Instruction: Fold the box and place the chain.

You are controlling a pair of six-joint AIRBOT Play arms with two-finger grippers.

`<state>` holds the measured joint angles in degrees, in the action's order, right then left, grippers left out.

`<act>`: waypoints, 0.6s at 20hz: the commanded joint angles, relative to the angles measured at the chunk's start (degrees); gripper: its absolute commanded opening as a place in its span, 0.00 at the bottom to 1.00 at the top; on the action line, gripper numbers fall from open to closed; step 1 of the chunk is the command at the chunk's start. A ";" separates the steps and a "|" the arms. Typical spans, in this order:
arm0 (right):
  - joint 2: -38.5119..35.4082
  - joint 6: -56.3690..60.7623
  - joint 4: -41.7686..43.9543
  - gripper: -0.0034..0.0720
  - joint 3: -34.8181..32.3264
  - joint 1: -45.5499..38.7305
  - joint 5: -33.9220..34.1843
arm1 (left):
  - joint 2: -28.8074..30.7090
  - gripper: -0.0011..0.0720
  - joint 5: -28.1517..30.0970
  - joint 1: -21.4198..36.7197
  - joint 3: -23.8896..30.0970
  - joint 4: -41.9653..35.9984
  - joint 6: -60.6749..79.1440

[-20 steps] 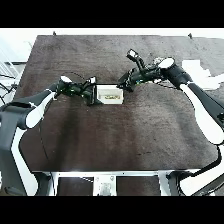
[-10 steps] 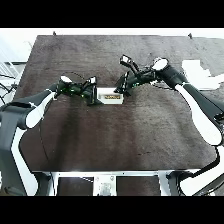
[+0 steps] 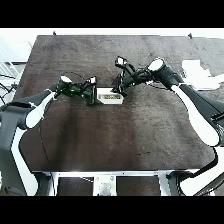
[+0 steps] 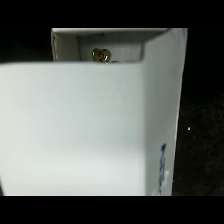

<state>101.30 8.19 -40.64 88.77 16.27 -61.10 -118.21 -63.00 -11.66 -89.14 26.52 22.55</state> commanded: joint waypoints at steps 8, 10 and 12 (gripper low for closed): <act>0.92 -0.33 -0.61 0.53 0.11 1.64 -0.24 | -0.02 0.65 0.02 0.00 -0.02 0.00 0.00; 1.40 -0.31 -0.85 0.52 0.11 1.66 -0.24 | -0.02 0.65 0.02 0.00 -0.02 0.00 0.00; 1.81 -0.31 -1.01 0.47 0.11 1.81 0.02 | -0.02 0.65 0.00 0.00 -0.02 0.00 0.00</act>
